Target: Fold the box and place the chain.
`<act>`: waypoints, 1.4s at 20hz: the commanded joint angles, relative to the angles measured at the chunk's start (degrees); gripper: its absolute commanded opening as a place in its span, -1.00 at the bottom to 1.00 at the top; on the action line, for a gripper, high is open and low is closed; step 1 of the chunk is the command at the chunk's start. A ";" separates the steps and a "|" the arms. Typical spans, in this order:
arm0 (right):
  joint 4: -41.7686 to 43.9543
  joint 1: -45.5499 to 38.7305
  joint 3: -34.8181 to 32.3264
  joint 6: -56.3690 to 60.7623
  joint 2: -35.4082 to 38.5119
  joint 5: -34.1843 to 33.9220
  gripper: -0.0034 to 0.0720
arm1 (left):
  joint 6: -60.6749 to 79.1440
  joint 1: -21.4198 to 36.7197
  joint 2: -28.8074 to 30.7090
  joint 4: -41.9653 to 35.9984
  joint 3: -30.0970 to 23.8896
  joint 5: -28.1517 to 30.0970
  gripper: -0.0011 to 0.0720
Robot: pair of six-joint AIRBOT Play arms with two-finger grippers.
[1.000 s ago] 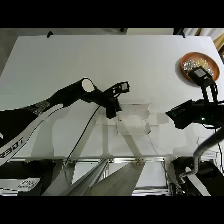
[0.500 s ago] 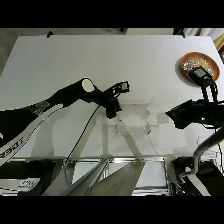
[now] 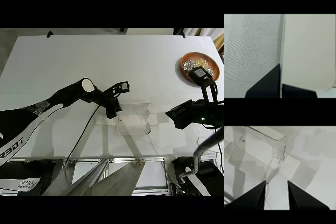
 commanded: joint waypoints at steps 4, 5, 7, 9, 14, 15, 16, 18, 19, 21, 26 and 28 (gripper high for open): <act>2.19 0.02 0.07 -0.85 0.04 8.61 -0.10 | 0.02 -0.02 -0.04 0.02 0.02 0.00 -0.94; 2.14 0.02 0.07 -0.85 0.04 10.16 -0.12 | 0.02 -0.02 -0.04 0.00 0.02 0.00 -0.94; 1.51 0.02 -0.26 -1.57 0.04 10.82 -0.32 | 0.02 -0.02 -0.04 0.02 0.02 0.00 -0.94; 1.53 0.02 -2.23 -5.79 0.04 9.94 -0.37 | 0.02 -0.02 -0.04 0.02 0.02 0.00 -0.94; 3.26 0.02 -14.08 -19.82 0.04 6.64 -0.87 | 0.02 -0.02 -0.04 0.02 0.02 0.00 -0.94; 2.56 0.09 -16.09 -22.58 0.07 4.79 -0.87 | 0.02 -0.02 -0.04 0.00 0.02 0.00 -0.94; 2.40 1.03 -17.51 -24.09 0.46 1.86 -0.87 | 0.02 -0.02 -0.04 0.00 0.02 0.02 -0.94; 2.60 3.34 -19.02 -25.03 0.70 -5.73 -0.87 | 0.02 -0.02 -0.04 0.00 0.02 0.00 -0.94; 2.21 4.20 -19.39 -27.41 0.70 -8.59 -0.87 | 0.02 -0.04 -0.04 0.00 0.02 0.02 -0.94; 1.77 4.92 -19.58 -29.46 0.68 -11.96 -0.87 | 0.02 -0.04 -0.04 0.02 0.02 0.00 -0.94; 1.05 8.55 -19.58 -32.70 0.59 -14.08 -0.87 | 0.02 -0.04 -0.04 0.02 0.02 0.00 -0.94; -1.09 9.75 -19.58 -32.13 0.59 -14.21 -0.87 | 0.02 -0.04 -0.04 0.00 0.02 0.00 -0.94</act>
